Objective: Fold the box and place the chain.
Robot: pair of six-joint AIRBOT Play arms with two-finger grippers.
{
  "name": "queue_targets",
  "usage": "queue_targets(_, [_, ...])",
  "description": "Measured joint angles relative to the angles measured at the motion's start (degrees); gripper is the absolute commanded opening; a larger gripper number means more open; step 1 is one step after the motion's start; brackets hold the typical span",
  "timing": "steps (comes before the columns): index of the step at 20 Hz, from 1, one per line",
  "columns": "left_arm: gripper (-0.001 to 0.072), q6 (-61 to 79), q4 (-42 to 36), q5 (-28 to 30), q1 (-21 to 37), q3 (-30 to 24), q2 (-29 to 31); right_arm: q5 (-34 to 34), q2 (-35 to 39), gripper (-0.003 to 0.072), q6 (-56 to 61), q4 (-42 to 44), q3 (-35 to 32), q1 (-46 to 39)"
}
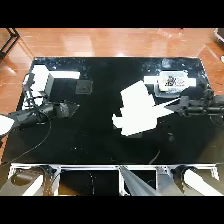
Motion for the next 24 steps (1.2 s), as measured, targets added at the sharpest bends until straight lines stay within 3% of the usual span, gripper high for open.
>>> queue_targets(5, [0.064,0.2,-5.7,1.4,-1.4,0.0,-9.4,15.5,15.9,0.0024,0.9,0.3,-12.0,16.2])
queue_targets(11, [0.064,13.3,-19.4,-1.6,-1.5,0.1,-23.1,30.7,21.5,0.0023,-5.0,-1.0,-20.7,28.8])
queue_targets(15, [0.064,32.0,-31.8,-6.8,-1.5,0.5,-31.3,34.1,22.2,0.0024,-6.4,-1.8,-22.3,31.1])
queue_targets(18, [0.064,41.0,-36.1,-11.3,-1.9,3.1,-37.3,34.7,22.3,0.0024,-6.7,-1.9,-22.6,31.6])
queue_targets(24, [0.064,45.9,-31.7,-23.8,-3.2,15.0,-50.2,34.6,22.4,0.0024,-6.9,-2.1,-22.8,31.9])
